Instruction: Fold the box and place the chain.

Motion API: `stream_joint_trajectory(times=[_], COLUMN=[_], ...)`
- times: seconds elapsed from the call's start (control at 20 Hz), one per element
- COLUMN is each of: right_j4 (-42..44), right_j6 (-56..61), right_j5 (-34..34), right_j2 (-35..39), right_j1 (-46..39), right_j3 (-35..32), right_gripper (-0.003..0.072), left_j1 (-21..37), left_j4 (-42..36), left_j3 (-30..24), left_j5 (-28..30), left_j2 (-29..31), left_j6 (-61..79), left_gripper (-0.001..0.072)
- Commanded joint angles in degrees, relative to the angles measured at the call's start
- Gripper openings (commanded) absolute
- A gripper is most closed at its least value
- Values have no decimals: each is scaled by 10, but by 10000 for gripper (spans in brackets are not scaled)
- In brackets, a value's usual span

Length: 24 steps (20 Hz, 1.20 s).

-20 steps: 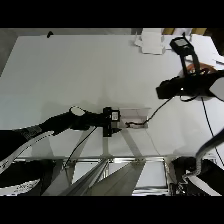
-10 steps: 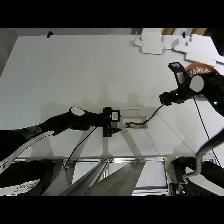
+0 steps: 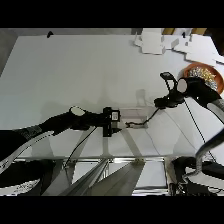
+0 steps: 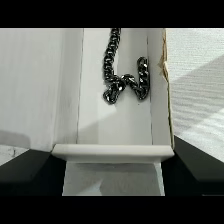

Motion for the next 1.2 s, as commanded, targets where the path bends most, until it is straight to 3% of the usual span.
stream_joint_trajectory(times=[0.0, 0.15, 0.3, 0.4, 0.5, 0.65, 0.7, 0.9, 1.15], right_j4=[1, 1, 1, 1, 1, 0, -1, -3, 33], right_j6=[0, 0, 2, 2, 2, -3, -7, -21, -38], right_j5=[-20, -22, -23, -22, -22, -6, 3, 33, 123], right_j2=[-13, -13, -13, -13, -13, -11, -5, 59, 195], right_j1=[0, 0, 0, 0, 0, 0, 0, 0, 1], right_j3=[-1, -1, -1, -2, -9, -14, -14, -14, -14], right_gripper=[280, 219, 215, 143, 143, 16, 15, 15, 15], left_j1=[0, 0, 0, 0, 0, 0, 0, 0, 0], left_j4=[0, 0, 0, 0, 0, 0, 0, 0, 0], left_j3=[0, 0, 0, 0, 0, 0, 0, 0, 0], left_j5=[0, 0, 0, 0, 0, 0, 0, 0, 0], left_j2=[0, 0, 0, 0, 0, 0, 0, 0, 0], left_j6=[0, 0, 0, 0, 0, 0, 0, 0, 0], left_gripper=[139, 139, 139, 139, 139, 139, 139, 139, 139])
